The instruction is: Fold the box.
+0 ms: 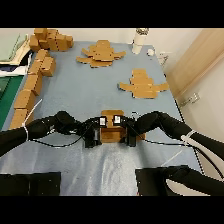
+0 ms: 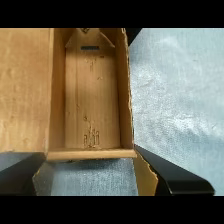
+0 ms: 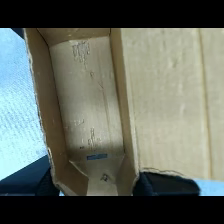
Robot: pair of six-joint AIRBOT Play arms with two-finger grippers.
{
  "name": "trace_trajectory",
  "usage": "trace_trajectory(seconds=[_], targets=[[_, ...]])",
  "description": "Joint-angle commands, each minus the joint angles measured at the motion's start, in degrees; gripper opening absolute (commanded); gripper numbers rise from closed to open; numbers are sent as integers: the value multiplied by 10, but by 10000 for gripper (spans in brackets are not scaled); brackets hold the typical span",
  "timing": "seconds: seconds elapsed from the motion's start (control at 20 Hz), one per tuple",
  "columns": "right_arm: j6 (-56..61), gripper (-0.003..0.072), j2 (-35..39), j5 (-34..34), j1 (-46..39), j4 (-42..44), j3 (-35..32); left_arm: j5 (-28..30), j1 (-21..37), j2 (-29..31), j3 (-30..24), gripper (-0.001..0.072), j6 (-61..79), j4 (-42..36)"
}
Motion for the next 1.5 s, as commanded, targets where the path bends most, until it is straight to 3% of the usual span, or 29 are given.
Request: trace_trajectory(seconds=[0.0,0.55,0.65,1.45], targets=[[0,537,0,0,0,0,0,2,-3,0,6,710,-24,9],[0,536,0,0,0,0,0,-19,-3,-13,19,709,-54,18],[0,536,0,0,0,0,0,-19,-2,-15,20,591,-66,17],[0,536,0,0,0,0,0,-19,-2,-15,20,593,-66,17]])
